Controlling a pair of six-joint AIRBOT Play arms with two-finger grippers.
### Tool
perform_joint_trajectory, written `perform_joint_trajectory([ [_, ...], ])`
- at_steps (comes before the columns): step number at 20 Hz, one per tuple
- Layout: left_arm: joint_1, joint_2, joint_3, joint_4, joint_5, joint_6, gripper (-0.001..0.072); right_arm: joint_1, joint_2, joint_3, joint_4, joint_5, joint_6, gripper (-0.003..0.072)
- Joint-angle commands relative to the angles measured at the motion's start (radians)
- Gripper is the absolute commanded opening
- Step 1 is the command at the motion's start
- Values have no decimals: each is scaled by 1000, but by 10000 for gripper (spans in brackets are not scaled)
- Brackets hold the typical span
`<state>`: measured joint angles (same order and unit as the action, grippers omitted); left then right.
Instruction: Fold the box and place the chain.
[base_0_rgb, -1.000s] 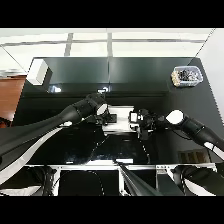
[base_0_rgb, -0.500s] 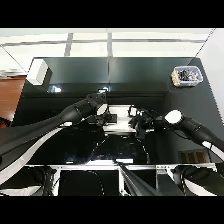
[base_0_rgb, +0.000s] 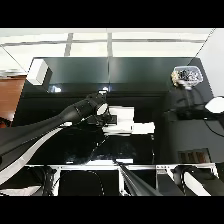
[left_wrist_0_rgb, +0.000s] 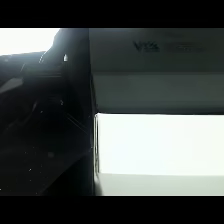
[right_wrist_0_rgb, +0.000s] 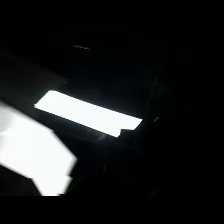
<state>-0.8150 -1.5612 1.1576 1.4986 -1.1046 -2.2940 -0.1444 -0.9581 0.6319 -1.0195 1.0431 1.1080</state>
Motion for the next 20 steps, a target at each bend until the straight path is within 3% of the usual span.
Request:
perform_joint_trajectory([
  [1,1,-1,1,-1,2,2,26,-287,-54,-134,234,60,199,19],
  [5,1,-1,1,0,3,2,26,-146,-255,-183,337,73,109,19],
  [8,1,-1,1,-1,3,2,27,16,-346,-179,541,63,-52,19],
  [10,1,-1,1,0,3,2,27,94,-359,-144,546,53,-60,19],
  [13,1,-1,1,0,3,2,26,142,-359,-52,511,130,-60,20],
  [14,1,-1,1,0,3,2,26,142,-359,-17,500,168,-60,61],
  [16,1,-1,1,0,4,2,27,142,-359,47,474,235,-60,575],
  [17,1,-1,1,0,4,2,27,143,-359,68,475,261,-59,614],
  [20,1,-1,1,0,3,2,27,174,-359,85,476,261,-49,604],
])
